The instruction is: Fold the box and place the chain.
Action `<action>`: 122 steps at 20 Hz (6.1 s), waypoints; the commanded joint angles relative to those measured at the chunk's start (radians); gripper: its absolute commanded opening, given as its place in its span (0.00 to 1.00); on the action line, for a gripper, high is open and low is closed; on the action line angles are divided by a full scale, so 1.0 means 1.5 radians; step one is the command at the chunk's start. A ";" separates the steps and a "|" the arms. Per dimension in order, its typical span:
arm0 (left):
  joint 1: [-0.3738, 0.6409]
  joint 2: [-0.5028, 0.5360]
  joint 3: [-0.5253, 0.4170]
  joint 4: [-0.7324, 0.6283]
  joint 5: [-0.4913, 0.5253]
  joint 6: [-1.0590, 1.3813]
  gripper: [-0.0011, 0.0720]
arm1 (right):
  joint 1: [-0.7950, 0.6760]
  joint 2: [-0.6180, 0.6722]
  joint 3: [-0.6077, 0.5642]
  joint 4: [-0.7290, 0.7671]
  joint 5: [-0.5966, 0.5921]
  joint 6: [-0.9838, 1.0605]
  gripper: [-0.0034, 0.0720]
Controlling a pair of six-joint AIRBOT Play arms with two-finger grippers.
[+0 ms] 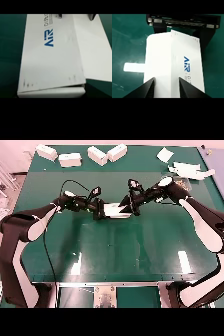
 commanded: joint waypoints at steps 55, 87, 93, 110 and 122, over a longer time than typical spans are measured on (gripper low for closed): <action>0.001 0.001 0.000 -0.001 0.002 -0.005 0.75 | 0.005 -0.008 -0.021 0.008 -0.067 0.007 0.28; 0.001 0.001 0.000 -0.001 0.001 -0.005 0.75 | -0.048 -0.054 -0.074 0.217 -0.009 -0.027 0.06; 0.001 0.001 0.000 -0.001 0.002 -0.005 0.75 | -0.033 -0.055 -0.064 0.140 -0.011 0.064 0.06; 0.001 0.001 0.000 -0.001 0.008 -0.005 0.74 | -0.029 0.088 -0.011 0.174 0.027 0.171 0.06; 0.001 0.001 0.000 -0.030 0.007 -0.005 0.75 | -0.132 0.244 -0.100 0.183 0.002 0.288 0.06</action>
